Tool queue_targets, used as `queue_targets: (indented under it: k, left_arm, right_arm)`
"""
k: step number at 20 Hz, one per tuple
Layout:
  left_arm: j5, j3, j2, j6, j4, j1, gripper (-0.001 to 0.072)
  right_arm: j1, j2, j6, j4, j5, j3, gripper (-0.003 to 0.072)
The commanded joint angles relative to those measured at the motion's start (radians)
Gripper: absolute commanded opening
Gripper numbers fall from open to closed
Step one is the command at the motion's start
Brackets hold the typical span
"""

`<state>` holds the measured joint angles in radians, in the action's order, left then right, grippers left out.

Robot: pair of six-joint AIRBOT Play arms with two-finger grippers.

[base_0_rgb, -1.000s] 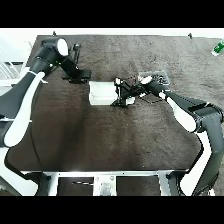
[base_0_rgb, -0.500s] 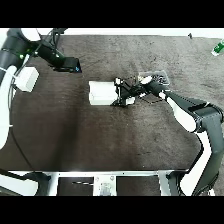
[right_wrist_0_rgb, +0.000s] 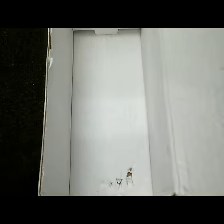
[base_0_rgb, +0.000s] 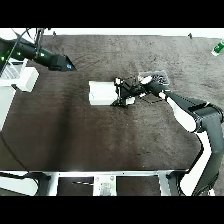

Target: Fold the box and place the chain.

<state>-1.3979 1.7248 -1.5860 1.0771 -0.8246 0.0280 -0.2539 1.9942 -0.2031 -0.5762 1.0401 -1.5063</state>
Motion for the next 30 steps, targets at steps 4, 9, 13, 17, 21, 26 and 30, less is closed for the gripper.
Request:
queue_targets:
  k: [4, 9, 13, 17, 21, 26, 30]
  left_arm:
    - [0.190, -0.318, 0.077, -0.459, 0.244, 0.083, 0.0713]
    - [0.310, -0.422, 0.063, -0.863, 0.352, 0.083, 0.0713]
    - [0.386, -0.421, 0.063, -0.895, 0.318, 0.083, 0.0714]
    - [0.375, -0.420, 0.048, -0.897, 0.296, 0.083, 0.0713]
    - [0.333, -0.350, -0.074, -0.948, 0.282, 0.090, 0.0713]
    - [0.165, -0.168, -0.235, -1.054, 0.266, 0.090, 0.0712]
    - [0.129, -0.115, -0.324, -1.095, 0.288, 0.090, 0.0712]
  right_arm:
    - [-0.001, -0.001, 0.000, 0.000, 0.000, 0.000, 0.0589]
    - [0.000, -0.001, 0.000, 0.000, 0.000, 0.000, 0.0589]
    - [-0.001, -0.001, 0.000, 0.000, 0.000, 0.000, 0.0589]
    - [0.000, -0.001, 0.000, 0.000, 0.000, 0.000, 0.0589]
    - [0.000, -0.001, 0.000, 0.000, 0.000, 0.000, 0.0589]
    - [0.000, -0.001, 0.000, 0.000, 0.000, 0.000, 0.0589]
    - [0.000, -0.001, 0.000, 0.000, 0.000, 0.000, 0.0589]
